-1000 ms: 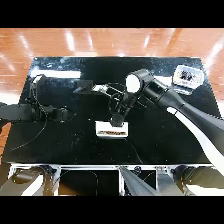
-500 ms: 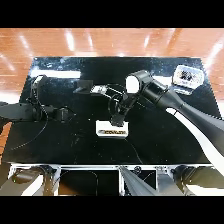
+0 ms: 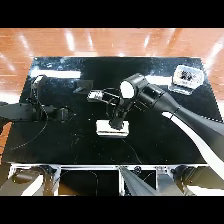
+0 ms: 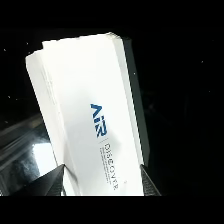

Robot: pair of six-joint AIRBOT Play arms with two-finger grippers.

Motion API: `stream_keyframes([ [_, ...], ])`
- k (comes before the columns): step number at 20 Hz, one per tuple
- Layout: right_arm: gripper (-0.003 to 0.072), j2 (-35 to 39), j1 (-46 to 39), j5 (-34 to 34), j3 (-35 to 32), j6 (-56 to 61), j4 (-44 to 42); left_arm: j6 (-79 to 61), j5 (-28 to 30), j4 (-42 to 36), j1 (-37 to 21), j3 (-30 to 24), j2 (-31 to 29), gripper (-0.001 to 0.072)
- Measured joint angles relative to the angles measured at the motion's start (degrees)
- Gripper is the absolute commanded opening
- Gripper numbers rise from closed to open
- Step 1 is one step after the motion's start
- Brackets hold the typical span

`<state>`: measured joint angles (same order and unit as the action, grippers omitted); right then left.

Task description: Fold the box and place the chain.

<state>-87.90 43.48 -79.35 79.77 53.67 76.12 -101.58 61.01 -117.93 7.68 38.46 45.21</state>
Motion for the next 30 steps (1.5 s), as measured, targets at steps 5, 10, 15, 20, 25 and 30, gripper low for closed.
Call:
stream_keyframes([
  [5, 0.0533, -0.02, 0.55, 0.07, 0.0, -0.09, 1.01, 0.0, 0.0, 0.0, 0.0, 0.0, 0.0, 0.0617],
  [10, 0.0364, -0.02, 0.66, 0.09, 0.0, -0.72, 3.23, 0.0, 0.0, 0.0, 0.0, 0.0, 0.0, 0.0617],
  [15, 0.0364, -0.02, 0.66, 0.44, 0.0, -3.21, 4.59, 0.0, 0.0, 0.0, 0.0, 0.0, 0.0, 0.0617],
  [20, 0.0364, -0.02, 0.87, 1.9, 0.0, -2.21, 4.98, 0.0, 0.02, 0.0, 0.0, 0.0, 0.0, 0.0617],
  [25, 0.0364, -0.39, 2.62, 3.96, -0.02, -1.38, 6.27, 0.0, 0.17, 0.0, 0.0, 0.0, 0.0, 0.0617],
  [30, 0.0364, -1.42, 4.02, 5.22, 0.0, -1.16, 8.48, 0.0, 0.37, 0.0, 0.0, 0.0, 0.0, 0.0617],
])
